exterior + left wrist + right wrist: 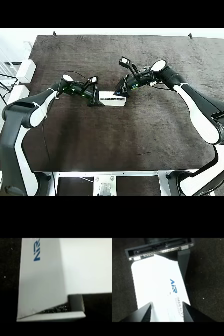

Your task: Fold the box and place the chain.

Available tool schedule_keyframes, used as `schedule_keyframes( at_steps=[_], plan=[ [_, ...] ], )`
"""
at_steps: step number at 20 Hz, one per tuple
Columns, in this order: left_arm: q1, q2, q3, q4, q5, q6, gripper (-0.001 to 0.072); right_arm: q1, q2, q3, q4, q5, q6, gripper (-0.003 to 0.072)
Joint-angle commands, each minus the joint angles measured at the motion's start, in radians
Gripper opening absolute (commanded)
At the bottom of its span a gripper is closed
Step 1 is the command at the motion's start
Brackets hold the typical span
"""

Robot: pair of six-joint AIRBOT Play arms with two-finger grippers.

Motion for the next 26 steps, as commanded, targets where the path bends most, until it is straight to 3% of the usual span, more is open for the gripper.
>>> schedule_keyframes(
  at_steps=[1, 10, 14, 19, 26],
  plan=[
    [0.000, 0.000, 0.001, 0.000, 0.000, 0.000, 0.0458, 0.000, -0.004, 0.001, -0.008, -0.005, -0.001, 0.0467],
    [0.000, 0.000, 0.001, 0.000, 0.000, 0.000, 0.0458, 0.006, -0.008, 0.002, -0.012, -0.059, -0.002, 0.0468],
    [0.000, 0.000, 0.001, 0.000, 0.000, 0.000, 0.0457, 0.006, -0.007, 0.007, 0.023, 0.022, -0.054, 0.0500],
    [0.000, 0.000, 0.001, 0.000, 0.000, 0.000, 0.0457, 0.007, -0.022, 0.008, 0.016, 0.021, -0.071, 0.0499],
    [0.000, 0.000, 0.001, 0.000, 0.000, 0.000, 0.0458, 0.021, -0.048, 0.008, 0.010, -0.043, -0.130, 0.0531]
  ],
)
